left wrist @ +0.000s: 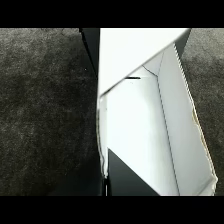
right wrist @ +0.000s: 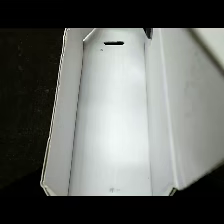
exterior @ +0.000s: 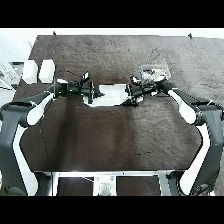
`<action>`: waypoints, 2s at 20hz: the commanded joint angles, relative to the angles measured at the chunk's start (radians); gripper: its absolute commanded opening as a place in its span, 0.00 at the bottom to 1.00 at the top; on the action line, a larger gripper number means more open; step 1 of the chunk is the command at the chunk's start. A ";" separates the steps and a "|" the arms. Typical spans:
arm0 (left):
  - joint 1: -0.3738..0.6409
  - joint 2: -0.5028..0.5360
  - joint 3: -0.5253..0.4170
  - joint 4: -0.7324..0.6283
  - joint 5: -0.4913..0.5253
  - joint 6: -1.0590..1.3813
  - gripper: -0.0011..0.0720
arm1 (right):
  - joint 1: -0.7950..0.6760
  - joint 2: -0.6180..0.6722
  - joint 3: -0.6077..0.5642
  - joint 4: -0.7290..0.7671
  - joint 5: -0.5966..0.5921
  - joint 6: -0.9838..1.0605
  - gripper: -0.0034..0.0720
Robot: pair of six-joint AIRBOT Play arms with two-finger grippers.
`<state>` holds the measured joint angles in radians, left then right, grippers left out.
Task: Fold the box and place the chain.
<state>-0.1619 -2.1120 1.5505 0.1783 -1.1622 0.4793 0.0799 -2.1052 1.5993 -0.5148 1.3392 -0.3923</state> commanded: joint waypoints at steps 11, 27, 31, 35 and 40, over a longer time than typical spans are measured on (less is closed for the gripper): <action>0.000 0.000 0.000 0.000 0.001 0.000 0.04 | 0.008 -0.003 0.001 0.009 -0.014 -0.004 0.87; 0.000 0.000 0.000 0.000 0.001 0.000 0.04 | 0.011 -0.004 0.001 0.001 -0.023 -0.004 0.82; 0.000 0.000 0.000 0.000 0.001 0.000 0.04 | 0.011 -0.004 0.001 -0.003 -0.023 -0.005 0.81; 0.000 0.000 0.000 0.000 0.001 0.000 0.04 | 0.011 -0.004 0.001 -0.006 -0.023 -0.009 0.80; 0.000 0.000 0.000 0.000 0.001 0.000 0.04 | 0.011 -0.004 0.001 -0.006 -0.023 -0.011 0.70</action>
<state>-0.1619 -2.1120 1.5505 0.1783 -1.1622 0.4797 0.0898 -2.1082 1.5997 -0.5186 1.3159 -0.4004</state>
